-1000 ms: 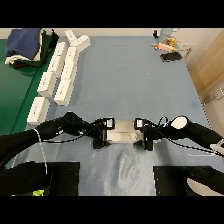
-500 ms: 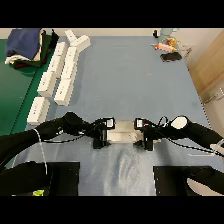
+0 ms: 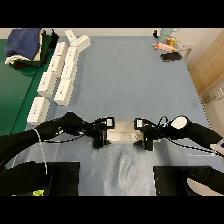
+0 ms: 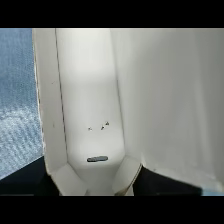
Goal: Fold the box.
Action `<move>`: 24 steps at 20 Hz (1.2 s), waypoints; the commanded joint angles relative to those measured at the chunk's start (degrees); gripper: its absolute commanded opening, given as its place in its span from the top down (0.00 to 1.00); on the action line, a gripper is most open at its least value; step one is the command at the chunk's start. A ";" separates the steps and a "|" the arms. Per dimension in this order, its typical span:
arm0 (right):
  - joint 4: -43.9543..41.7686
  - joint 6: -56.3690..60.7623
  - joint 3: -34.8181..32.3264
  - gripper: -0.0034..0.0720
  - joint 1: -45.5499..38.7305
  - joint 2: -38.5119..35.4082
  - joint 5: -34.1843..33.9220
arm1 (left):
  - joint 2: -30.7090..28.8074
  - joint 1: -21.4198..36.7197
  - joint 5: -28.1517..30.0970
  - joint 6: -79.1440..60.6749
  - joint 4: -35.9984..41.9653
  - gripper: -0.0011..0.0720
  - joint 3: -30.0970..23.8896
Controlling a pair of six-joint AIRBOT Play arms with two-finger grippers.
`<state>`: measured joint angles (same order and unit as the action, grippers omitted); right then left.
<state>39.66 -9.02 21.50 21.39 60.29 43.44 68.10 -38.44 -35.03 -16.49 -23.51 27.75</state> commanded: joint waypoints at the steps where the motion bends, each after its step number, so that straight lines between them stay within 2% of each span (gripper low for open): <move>1: 0.00 0.02 -0.02 0.29 0.02 0.00 0.00 | 0.02 -0.07 0.11 0.04 -0.09 0.33 0.00; 14: -0.04 0.02 -0.02 0.29 0.02 0.00 0.00 | 0.02 -0.07 0.09 0.04 -0.07 0.33 0.04; 15: -0.02 0.02 -0.02 0.24 0.02 0.00 -0.66 | 0.02 -0.07 0.09 0.04 -0.09 0.33 0.02; 16: -0.04 0.00 -0.02 0.06 0.02 0.00 -1.14 | 0.02 -0.07 0.09 0.02 -0.07 0.33 0.04; 17: -0.04 -0.04 -0.02 0.00 0.02 -0.02 -1.09 | 0.02 -0.07 0.09 0.04 -0.07 0.33 0.04; 24: -0.02 0.61 0.00 0.00 0.02 -0.15 0.59 | 0.02 -0.04 0.09 0.04 -0.07 0.33 0.04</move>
